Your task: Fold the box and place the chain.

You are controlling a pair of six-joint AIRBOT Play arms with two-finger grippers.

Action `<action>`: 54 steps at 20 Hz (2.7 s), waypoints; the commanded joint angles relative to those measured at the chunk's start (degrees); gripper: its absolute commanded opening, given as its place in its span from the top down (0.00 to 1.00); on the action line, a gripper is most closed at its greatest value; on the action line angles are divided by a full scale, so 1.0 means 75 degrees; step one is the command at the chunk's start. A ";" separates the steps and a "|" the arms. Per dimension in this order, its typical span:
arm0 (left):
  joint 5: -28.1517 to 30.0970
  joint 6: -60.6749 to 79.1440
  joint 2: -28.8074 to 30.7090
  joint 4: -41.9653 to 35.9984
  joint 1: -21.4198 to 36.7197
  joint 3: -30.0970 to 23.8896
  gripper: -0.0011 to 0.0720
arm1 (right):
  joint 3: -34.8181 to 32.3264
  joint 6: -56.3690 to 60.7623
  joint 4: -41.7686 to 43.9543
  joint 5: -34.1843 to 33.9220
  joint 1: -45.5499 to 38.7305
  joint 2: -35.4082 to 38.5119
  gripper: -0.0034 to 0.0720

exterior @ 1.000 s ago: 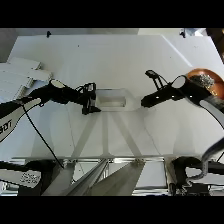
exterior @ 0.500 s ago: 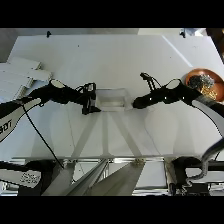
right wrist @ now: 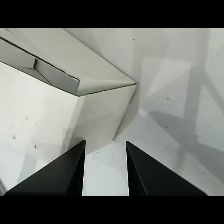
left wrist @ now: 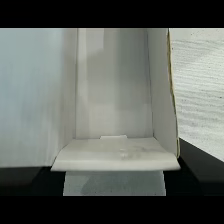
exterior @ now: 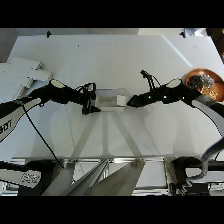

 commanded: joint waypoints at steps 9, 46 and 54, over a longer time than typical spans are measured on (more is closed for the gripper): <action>0.0000 0.0000 -0.0003 0.0000 0.0000 0.0003 0.75 | 0.0000 -0.0597 0.1239 0.0318 0.0012 0.0003 0.62; 0.0003 0.0000 -0.0003 0.0003 0.0000 0.0000 0.75 | 0.0000 -0.0178 -0.0210 -0.1565 0.0947 0.0653 0.29; 0.0000 0.0000 -0.0003 0.0003 0.0000 0.0000 0.75 | 0.0000 0.0691 -0.0766 -0.2264 0.1638 0.0653 0.29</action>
